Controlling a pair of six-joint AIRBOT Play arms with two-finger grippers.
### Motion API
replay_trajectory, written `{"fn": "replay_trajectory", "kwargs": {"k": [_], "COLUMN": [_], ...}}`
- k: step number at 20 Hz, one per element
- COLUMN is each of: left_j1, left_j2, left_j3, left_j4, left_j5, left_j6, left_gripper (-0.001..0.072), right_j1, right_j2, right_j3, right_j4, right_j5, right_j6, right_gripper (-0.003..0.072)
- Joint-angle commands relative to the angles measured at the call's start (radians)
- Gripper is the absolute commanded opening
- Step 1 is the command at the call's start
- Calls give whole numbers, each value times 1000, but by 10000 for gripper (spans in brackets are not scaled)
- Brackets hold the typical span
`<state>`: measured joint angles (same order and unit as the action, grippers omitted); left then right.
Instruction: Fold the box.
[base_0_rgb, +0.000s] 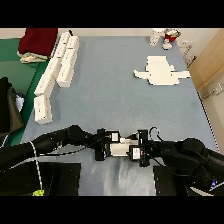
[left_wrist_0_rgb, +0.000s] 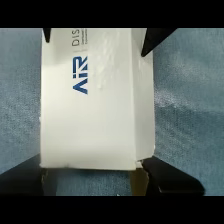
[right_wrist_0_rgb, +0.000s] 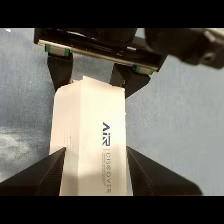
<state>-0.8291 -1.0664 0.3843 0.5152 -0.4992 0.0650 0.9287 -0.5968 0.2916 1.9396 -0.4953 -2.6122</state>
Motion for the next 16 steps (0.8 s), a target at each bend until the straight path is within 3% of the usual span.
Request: {"fn": "replay_trajectory", "kwargs": {"k": [1, 16], "left_j1": [0, 0], "left_j2": [0, 0], "left_j3": [0, 0], "left_j4": [1, 1], "left_j5": [-1, -1], "left_j6": [2, 2], "left_gripper": [523, 523], "right_j1": [3, 2], "right_j2": [27, 79], "right_j3": [2, 2], "right_j4": [13, -30], "right_j5": [0, 47], "right_j6": [1, 1], "right_gripper": [586, 573]}}
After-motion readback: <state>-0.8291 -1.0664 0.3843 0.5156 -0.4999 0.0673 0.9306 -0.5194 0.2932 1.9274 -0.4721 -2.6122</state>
